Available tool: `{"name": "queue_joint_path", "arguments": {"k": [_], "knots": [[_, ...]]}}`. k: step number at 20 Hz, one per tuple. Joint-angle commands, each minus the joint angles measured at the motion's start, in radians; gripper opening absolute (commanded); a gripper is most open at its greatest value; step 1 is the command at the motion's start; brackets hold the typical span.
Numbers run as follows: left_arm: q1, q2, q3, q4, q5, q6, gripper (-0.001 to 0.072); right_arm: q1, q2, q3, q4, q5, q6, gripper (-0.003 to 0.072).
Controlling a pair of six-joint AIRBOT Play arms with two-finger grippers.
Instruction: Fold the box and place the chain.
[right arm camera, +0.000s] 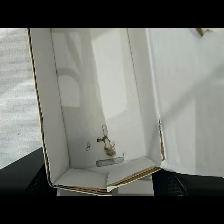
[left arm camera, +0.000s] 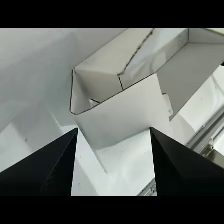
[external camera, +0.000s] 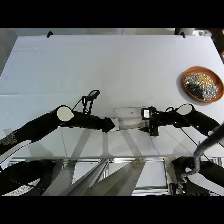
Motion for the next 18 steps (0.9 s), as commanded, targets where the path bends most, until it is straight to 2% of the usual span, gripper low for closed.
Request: {"name": "queue_joint_path", "arguments": {"k": [1,5,10,18], "knots": [[-0.022,-0.010,0.001,0.008,0.066,-0.064,0.0505,0.000,0.001,0.000,0.000,0.000,0.000,0.0469],[-0.022,-0.009,0.003,0.010,0.071,-0.099,0.0505,0.000,0.001,0.000,0.000,0.000,0.000,0.0469],[-0.042,-0.010,0.050,0.051,0.079,-0.143,0.0505,0.000,0.001,0.000,0.000,0.000,0.000,0.0469],[-0.073,-0.010,0.054,0.100,0.076,-0.198,0.0505,0.000,0.001,0.000,0.000,0.000,0.000,0.0469]]}}
